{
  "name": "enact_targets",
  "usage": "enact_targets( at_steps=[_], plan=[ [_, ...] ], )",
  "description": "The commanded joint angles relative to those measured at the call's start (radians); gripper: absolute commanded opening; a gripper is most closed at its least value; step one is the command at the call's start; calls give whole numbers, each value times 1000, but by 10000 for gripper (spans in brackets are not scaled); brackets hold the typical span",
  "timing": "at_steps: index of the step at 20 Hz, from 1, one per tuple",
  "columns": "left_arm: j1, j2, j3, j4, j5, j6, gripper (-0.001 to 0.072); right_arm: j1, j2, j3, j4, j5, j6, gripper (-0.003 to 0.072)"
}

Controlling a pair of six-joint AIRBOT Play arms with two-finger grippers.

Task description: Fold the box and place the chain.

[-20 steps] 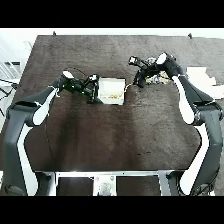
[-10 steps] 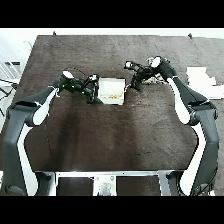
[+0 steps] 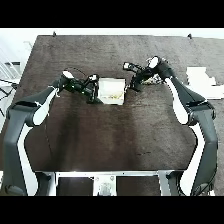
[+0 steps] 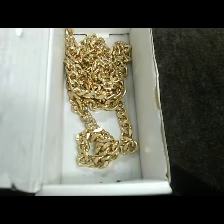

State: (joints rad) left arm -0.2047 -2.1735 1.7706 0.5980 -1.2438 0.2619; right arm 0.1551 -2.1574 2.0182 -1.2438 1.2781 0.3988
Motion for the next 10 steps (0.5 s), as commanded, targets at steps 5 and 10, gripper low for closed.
enact_targets(
  at_steps=[5,10],
  plan=[
    [1,0,1,0,-2,0,480,1,119,-1,-54,22,45,257],
    [1,0,1,0,-1,0,480,1,120,-1,-6,-6,11,276]
  ],
)
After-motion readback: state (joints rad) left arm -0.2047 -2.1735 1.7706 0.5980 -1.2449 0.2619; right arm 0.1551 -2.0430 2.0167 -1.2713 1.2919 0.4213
